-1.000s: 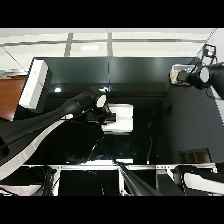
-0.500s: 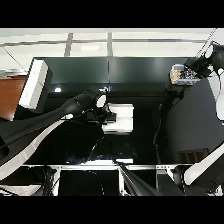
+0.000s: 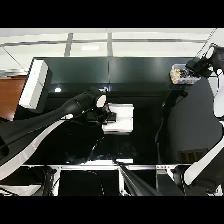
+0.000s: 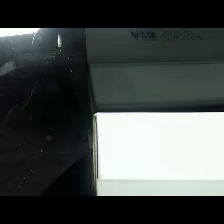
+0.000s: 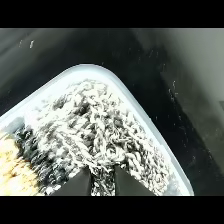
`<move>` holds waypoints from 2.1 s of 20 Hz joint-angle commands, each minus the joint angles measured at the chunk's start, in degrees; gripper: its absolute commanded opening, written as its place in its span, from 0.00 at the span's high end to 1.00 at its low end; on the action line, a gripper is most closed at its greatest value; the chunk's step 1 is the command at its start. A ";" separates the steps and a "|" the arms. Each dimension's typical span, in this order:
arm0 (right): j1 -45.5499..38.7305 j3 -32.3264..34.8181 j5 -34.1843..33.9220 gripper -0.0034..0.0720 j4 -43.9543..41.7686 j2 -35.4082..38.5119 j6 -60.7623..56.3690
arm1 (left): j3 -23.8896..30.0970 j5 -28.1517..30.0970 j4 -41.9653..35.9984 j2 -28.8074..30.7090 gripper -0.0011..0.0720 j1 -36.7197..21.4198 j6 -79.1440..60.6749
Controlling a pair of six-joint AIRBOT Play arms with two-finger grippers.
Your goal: Fold the box and place the chain.
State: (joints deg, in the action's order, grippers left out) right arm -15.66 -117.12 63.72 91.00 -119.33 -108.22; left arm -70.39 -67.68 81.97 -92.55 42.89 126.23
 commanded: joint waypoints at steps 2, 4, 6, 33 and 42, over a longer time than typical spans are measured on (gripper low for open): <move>0.37 -0.24 0.85 0.94 -0.33 8.41 9.53 | -0.04 -0.04 -0.02 -0.04 0.95 -0.04 -0.02; 1.44 -0.24 0.76 0.94 -0.42 15.52 13.84 | -0.04 -0.04 -0.04 -0.04 0.95 -0.04 0.00; 3.13 -0.24 1.20 0.94 -0.42 22.84 17.53 | -0.04 -0.02 -0.02 -0.04 0.95 -0.04 0.00; 14.43 -0.22 23.41 0.94 -53.92 57.64 29.44 | -0.04 0.02 0.00 -0.04 0.95 -0.04 -0.02; 24.90 -0.22 18.29 0.94 -53.94 54.69 29.44 | -0.04 0.09 0.00 -0.04 0.95 -0.04 -0.02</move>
State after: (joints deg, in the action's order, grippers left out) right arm 6.02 -117.36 84.16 37.28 -63.37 -78.81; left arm -70.39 -67.61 81.95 -92.55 42.89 126.23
